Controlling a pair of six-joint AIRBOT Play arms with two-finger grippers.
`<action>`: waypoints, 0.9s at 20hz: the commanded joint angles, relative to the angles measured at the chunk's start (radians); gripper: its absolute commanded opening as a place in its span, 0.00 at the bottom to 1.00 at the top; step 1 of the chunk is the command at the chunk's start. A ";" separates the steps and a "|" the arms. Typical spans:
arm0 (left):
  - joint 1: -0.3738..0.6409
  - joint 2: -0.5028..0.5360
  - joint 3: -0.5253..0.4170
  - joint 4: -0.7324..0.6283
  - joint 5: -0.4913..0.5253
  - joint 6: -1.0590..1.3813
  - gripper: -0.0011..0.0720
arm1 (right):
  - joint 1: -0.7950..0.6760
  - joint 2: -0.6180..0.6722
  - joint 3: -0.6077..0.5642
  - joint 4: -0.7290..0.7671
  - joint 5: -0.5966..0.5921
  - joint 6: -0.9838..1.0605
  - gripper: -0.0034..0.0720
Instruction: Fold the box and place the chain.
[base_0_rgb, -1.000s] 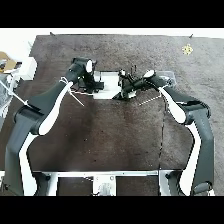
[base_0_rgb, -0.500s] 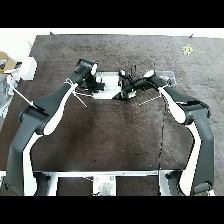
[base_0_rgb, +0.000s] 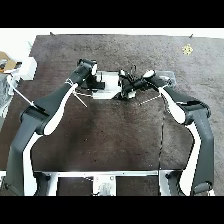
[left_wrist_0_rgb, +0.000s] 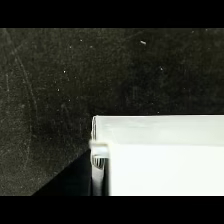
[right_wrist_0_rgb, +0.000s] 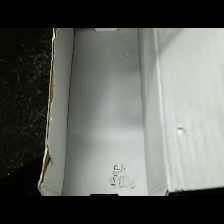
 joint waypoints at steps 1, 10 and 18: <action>0.000 -0.002 0.000 -0.009 -0.022 -0.024 0.03 | -0.001 -0.001 0.000 -0.001 0.002 -0.002 0.55; 0.001 0.043 0.002 -0.038 -0.003 0.056 0.72 | -0.001 -0.001 0.000 -0.001 0.002 -0.002 0.55; 0.008 0.207 0.010 -0.013 -0.014 0.555 0.72 | -0.001 -0.001 0.000 -0.002 0.001 -0.002 0.55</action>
